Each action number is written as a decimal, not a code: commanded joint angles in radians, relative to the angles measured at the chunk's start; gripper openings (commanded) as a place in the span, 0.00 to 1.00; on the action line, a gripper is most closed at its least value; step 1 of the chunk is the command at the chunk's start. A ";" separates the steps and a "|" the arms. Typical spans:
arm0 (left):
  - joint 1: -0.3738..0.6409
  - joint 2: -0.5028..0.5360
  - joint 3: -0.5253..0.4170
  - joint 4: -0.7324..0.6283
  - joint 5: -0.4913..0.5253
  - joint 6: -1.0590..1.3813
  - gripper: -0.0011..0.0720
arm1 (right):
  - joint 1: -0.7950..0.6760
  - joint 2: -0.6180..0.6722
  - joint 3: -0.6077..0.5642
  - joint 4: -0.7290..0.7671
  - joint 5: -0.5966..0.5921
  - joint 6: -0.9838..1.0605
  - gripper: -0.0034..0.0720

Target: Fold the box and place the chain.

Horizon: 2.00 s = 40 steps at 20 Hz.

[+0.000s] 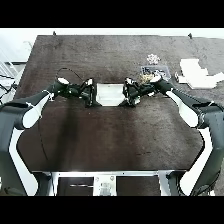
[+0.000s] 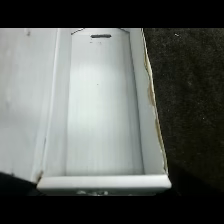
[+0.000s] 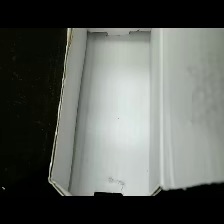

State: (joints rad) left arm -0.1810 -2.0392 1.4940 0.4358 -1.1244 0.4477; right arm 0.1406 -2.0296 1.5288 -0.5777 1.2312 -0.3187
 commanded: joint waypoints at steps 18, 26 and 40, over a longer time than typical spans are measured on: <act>-0.001 0.000 0.001 0.002 0.006 0.006 0.50 | 0.000 0.001 0.000 0.000 0.000 0.000 0.81; -0.001 0.000 0.001 0.002 0.006 0.006 0.50 | 0.001 0.001 0.000 0.003 0.000 0.000 0.81; -0.001 0.000 0.001 0.002 -0.002 0.005 0.50 | -0.145 0.180 0.000 -0.119 0.082 0.190 1.00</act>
State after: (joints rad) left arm -0.1814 -2.0403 1.4940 0.4366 -1.1202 0.4538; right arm 0.0479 -1.9041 1.5272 -0.6712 1.3033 -0.1699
